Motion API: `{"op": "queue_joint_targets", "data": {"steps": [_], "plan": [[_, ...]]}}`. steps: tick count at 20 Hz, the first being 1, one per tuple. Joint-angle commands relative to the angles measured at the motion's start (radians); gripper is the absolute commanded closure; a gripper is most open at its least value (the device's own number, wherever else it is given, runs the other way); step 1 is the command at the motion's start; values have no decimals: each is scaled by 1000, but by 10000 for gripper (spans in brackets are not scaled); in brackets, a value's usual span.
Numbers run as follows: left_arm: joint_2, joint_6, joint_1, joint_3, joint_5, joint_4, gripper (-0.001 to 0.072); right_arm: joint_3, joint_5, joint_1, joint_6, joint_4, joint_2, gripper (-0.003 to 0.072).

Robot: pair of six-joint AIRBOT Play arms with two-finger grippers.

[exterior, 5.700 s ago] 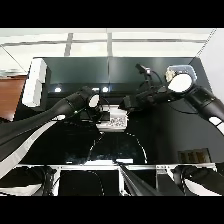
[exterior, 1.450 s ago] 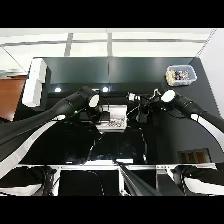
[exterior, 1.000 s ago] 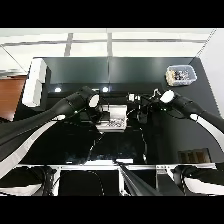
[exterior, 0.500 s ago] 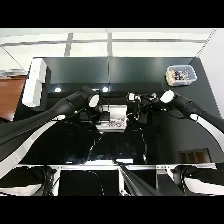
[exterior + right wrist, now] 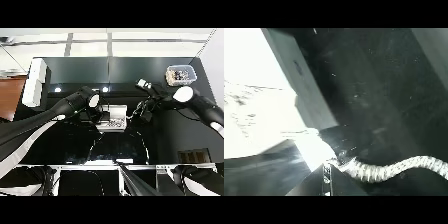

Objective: Fold the box and place the chain.

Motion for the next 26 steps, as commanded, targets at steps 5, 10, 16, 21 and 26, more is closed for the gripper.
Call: {"op": "queue_joint_targets", "data": {"steps": [5, 10, 16, 21, 26], "plan": [[0, 0, 0, -1, -1, -2, 680, 18, 302, -14, 334, 161, 341, 670], [0, 0, 0, -1, 0, -2, 680, 88, 246, -13, 351, 508, 352, 670], [0, 0, 0, -1, 0, -2, 679, 87, 73, 48, 353, 590, 351, 670], [0, 0, 0, -1, 0, -2, 680, 87, -70, 48, 353, 566, 348, 670], [0, 0, 0, -1, 0, -2, 679, 87, -111, 48, 353, 558, 326, 670]]}}
